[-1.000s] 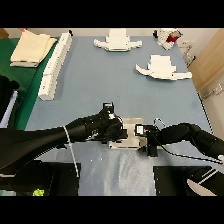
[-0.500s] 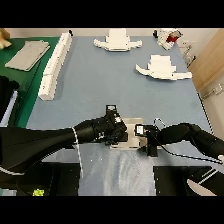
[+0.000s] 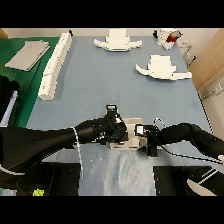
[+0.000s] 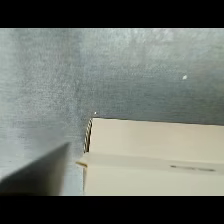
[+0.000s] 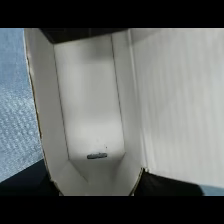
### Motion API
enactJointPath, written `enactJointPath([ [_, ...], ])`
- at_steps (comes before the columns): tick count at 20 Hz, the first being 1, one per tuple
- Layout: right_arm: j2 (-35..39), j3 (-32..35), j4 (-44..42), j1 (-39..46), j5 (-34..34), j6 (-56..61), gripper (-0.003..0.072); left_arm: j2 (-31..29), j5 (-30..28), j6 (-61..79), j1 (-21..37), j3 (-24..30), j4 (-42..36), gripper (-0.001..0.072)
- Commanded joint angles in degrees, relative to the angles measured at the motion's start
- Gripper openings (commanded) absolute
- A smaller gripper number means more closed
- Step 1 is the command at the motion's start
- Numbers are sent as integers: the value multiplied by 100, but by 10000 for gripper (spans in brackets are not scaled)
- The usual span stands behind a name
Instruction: Fold the box.
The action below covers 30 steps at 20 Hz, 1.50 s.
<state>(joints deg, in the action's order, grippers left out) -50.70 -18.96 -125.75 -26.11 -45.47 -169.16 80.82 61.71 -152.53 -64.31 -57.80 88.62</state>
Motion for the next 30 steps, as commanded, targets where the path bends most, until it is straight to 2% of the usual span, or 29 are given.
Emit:
enactJointPath([
  [1, 4, 0, -2, -4, 0, 2, 581, -7, 35, 13, 0, -4, 2, 601],
  [4, 4, 0, -2, -4, 0, 2, 581, -4, 39, 9, 13, -2, 31, 583],
  [5, 4, 0, -2, -4, 0, 2, 581, -4, 42, -11, 13, -2, 44, 532],
  [6, 4, -2, -2, -4, 0, 2, 581, -4, 37, -2, 11, -2, 42, 139],
  [7, 4, 0, -2, -7, 0, 2, 581, -4, 22, 48, 11, -2, 46, 32],
  [11, 4, -2, -2, -4, 0, 2, 581, -4, 24, 57, 11, -2, 44, 38],
  [12, 4, -2, -2, -4, 0, 2, 581, -4, 24, 66, 11, -2, 44, 142],
  [13, 4, -2, -2, -7, 0, 2, 581, -4, 24, 59, 11, -2, 44, 436],
  [14, 4, 0, -2, -4, 0, 2, 581, -7, 24, 33, 11, -4, 44, 602],
  [17, 4, 0, -2, -4, 0, 2, 581, -20, 24, 70, 11, -17, -2, 604],
  [20, 4, 0, -2, -4, 0, 2, 581, -262, 203, 577, 11, -280, -35, 604],
  [25, 4, 0, -2, -4, 0, 2, 581, -1198, 1764, 1016, 11, -894, 162, 601],
  [26, 4, 0, -2, -4, 0, 2, 581, -1375, 1969, 1060, 11, -909, 166, 435],
  [27, 4, 0, -2, -7, 0, 2, 581, -1521, 2118, 1154, 11, -907, 168, 5],
  [30, 4, 0, -2, -4, 0, 2, 581, -1631, 2031, 1908, 11, -907, 188, 14],
])
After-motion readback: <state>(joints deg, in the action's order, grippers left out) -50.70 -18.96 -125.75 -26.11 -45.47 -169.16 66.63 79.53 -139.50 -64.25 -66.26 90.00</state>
